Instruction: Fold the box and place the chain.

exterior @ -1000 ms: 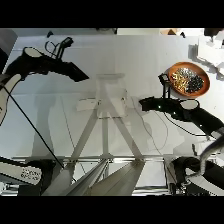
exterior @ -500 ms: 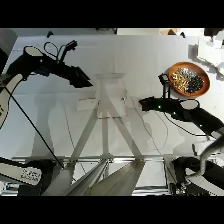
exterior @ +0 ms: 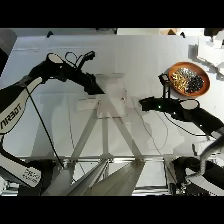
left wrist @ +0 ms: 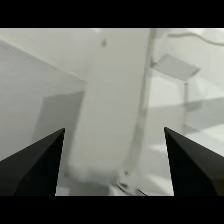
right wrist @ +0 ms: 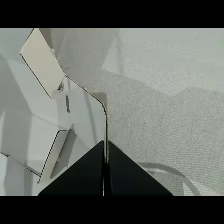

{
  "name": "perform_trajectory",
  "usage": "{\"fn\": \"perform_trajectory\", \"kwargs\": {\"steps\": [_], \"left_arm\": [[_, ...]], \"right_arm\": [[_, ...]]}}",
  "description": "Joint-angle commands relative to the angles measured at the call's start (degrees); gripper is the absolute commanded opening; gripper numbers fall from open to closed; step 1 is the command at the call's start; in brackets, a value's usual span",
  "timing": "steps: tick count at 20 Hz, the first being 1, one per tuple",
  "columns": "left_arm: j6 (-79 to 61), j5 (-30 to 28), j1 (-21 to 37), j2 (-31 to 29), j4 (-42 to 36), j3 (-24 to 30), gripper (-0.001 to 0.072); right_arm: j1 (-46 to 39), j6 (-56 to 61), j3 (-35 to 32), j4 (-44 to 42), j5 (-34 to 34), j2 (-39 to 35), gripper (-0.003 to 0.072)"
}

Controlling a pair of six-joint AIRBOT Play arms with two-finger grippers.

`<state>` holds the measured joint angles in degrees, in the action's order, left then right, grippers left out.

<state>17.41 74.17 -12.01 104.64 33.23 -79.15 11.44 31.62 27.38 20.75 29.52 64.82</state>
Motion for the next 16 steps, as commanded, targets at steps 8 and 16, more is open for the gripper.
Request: {"fn": "perform_trajectory", "kwargs": {"steps": [8, 16], "left_arm": [[-4.8, -3.4, -1.2, 2.1, -0.2, 0.0, 0.0007], [-4.3, -3.6, -1.2, 2.1, -0.2, 0.0, 0.0012]], "right_arm": [[0.0, 0.0, 0.0, 0.0, 0.0, 0.0, 0.0014], [0.0, 0.0, 0.0, 0.0, 0.0, 0.0, 0.0014]]}}
